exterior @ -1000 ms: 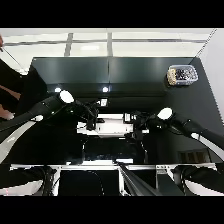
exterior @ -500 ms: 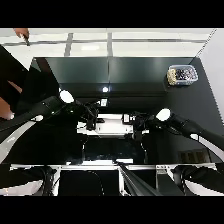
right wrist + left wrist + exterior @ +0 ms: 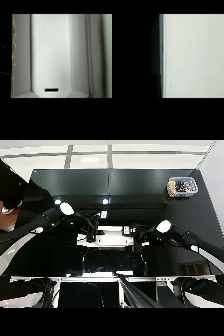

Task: Fold the box and place the chain.

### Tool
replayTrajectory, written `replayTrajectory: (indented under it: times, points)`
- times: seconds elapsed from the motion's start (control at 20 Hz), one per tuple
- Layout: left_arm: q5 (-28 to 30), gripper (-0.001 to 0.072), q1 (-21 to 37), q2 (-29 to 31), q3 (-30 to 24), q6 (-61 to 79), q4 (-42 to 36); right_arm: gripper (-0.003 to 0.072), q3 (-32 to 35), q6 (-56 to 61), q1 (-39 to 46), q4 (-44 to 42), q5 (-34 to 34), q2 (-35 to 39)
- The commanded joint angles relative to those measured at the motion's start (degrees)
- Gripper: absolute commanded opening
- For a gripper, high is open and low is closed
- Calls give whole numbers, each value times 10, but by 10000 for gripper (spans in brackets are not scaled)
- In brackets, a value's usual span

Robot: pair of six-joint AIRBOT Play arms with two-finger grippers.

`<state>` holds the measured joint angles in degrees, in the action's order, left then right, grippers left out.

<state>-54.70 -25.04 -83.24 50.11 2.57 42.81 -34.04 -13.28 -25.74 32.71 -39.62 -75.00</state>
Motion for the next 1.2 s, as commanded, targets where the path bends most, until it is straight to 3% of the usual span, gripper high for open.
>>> replayTrajectory:
  times: [0.0, 0.25, 0.3, 0.35, 0.5, 0.55, 0.8, 0.95, 1.0, 1.1, 1.15]
  points:
    - [0, 24, 0, 0, 0, 0, 0, 702, 0, 1, 0, -1, 2, 0]
    - [2, 25, 0, 0, 0, -14, 0, 685, 0, 2, -1, 0, 3, 0]
    - [2, 28, 0, 0, 0, -20, 0, 512, 0, 2, -1, 2, 1, 0]
    - [2, 74, 0, 0, 0, -23, 0, 437, 0, 2, -1, 2, 0, 0]
    - [-7, 661, 0, 2, 7, -75, 6, 437, 0, 2, -1, 2, 0, 0]
    - [-26, 707, 1, 6, 16, -90, 26, 437, 0, 2, -1, 2, 0, 0]
    - [-65, 707, 9, 95, 49, -336, 291, 437, 0, 2, -1, 3, 0, 0]
    - [-122, 698, 43, 152, 49, -408, 312, 437, 0, 2, -1, 3, 0, 0]
    - [-145, 621, 58, 164, 49, -449, 295, 437, 0, 2, -1, 3, -1, 0]
    - [-239, 259, 83, 166, 47, -464, 215, 437, 0, 1, -1, 4, -2, 0]
    - [-277, 42, 88, 164, 40, -450, 176, 437, 0, 1, -1, 4, -2, 0]
